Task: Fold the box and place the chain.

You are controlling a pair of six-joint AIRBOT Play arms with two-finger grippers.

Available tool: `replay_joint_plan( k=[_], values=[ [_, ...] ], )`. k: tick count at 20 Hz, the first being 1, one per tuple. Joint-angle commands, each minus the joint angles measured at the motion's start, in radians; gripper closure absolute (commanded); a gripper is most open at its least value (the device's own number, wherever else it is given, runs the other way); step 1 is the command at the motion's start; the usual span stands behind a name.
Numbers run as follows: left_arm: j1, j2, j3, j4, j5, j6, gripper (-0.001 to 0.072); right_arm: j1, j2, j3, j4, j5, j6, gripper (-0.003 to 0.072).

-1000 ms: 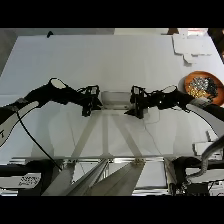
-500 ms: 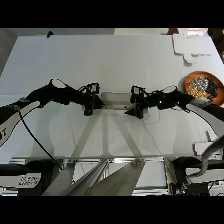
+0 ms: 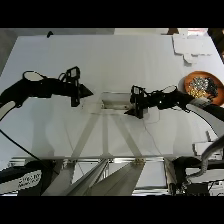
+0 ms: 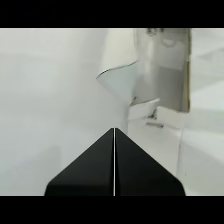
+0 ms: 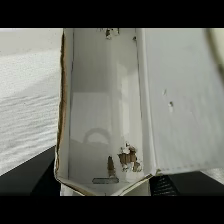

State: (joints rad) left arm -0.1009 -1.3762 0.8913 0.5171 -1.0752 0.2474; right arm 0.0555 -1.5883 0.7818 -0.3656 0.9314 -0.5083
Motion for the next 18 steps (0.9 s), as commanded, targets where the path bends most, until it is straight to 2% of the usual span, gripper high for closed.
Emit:
replay_joint_plan(
  k=[1, 4, 6, 11, 13, 18],
  values=[
    [0.091, 0.069, 0.0, 0.131, -0.015, -0.286, 0.0701, 0.0, 0.0, 0.0, 0.0, 0.0, 0.0, 0.0254],
    [0.087, 0.061, 0.0, 0.369, -0.013, -0.75, 0.0703, 0.0, 0.0, 0.0, 0.0, 0.0, 0.0, 0.0254],
    [0.07, 0.038, 0.0, 0.445, -0.014, -0.984, 0.07, 0.0, 0.0, 0.001, 0.0, 0.0, 0.0, 0.0254],
    [-0.014, -0.053, 0.0, 0.441, -0.043, -1.225, 0.0702, 0.0, 0.0, 0.001, 0.0, 0.0, 0.0, 0.0254],
    [-0.053, -0.089, 0.0, 0.436, -0.043, -1.239, 0.0703, 0.0, 0.0, 0.001, 0.0, 0.0, 0.0, 0.0254],
    [-0.082, -0.123, -0.001, 0.282, -0.065, -1.19, 0.0704, 0.0, 0.0, 0.001, 0.0, 0.0, 0.0, 0.0254]
  ],
)
